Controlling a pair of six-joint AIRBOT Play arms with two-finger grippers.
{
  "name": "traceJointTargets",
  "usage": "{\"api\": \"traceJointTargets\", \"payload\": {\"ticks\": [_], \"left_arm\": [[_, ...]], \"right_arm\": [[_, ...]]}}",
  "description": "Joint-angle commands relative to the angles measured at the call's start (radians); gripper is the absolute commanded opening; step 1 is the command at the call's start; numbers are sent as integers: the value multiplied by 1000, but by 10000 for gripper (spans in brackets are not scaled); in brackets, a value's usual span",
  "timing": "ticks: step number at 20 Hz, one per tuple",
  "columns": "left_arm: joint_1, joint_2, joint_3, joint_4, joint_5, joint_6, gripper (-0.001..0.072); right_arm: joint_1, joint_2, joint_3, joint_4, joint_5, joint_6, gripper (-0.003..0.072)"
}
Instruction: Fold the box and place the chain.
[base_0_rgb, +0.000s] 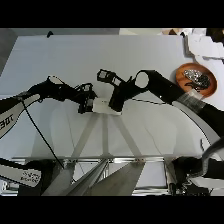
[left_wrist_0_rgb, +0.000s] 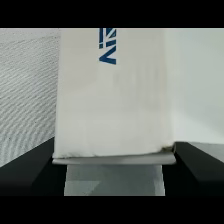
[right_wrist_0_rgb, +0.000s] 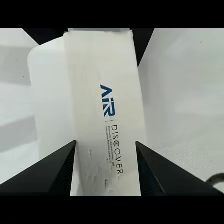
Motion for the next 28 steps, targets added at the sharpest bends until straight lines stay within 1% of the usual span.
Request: {"api": "traceJointTargets", "payload": {"ticks": [1, 3, 5, 8, 10, 12, 15, 16, 17, 22, 23, 24, 25, 28], "left_arm": [[0, 0, 0, 0, 0, 0, 339], [0, 0, 0, 0, 0, 0, 339], [0, 0, 0, 0, 0, 0, 339], [0, 0, 0, 0, 0, 0, 339], [0, 0, 0, 0, 0, 0, 339], [0, 0, 0, 0, 0, 0, 339], [0, 0, 0, 0, 0, 0, 339], [0, 0, 0, 0, 0, 0, 339], [0, 0, 0, 0, 0, 0, 339], [0, 0, 0, 0, 0, 0, 339], [0, 0, 0, 0, 0, 0, 339], [0, 0, 0, 0, 0, 0, 339], [0, 0, 0, 0, 0, 0, 339], [0, 0, 0, 0, 0, 0, 339]], "right_arm": [[37, 48, -34, -40, -88, -84, 464], [60, 96, -90, -40, -176, -121, 464], [78, 137, -159, -40, -239, -124, 464], [86, 153, -230, -40, -269, -122, 462], [86, 153, -241, -40, -287, -122, 453], [86, 153, -241, -43, -331, -118, 452], [86, 153, -241, -111, -407, -38, 451], [86, 153, -241, -145, -416, -5, 438], [86, 153, -241, -174, -413, 11, 390], [86, 153, -241, -188, -399, 14, 382], [86, 153, -241, -188, -399, 14, 361], [86, 151, -241, -188, -397, 14, 307], [86, 149, -243, -187, -397, 14, 292], [86, 137, -245, -186, -370, 14, 295]]}}
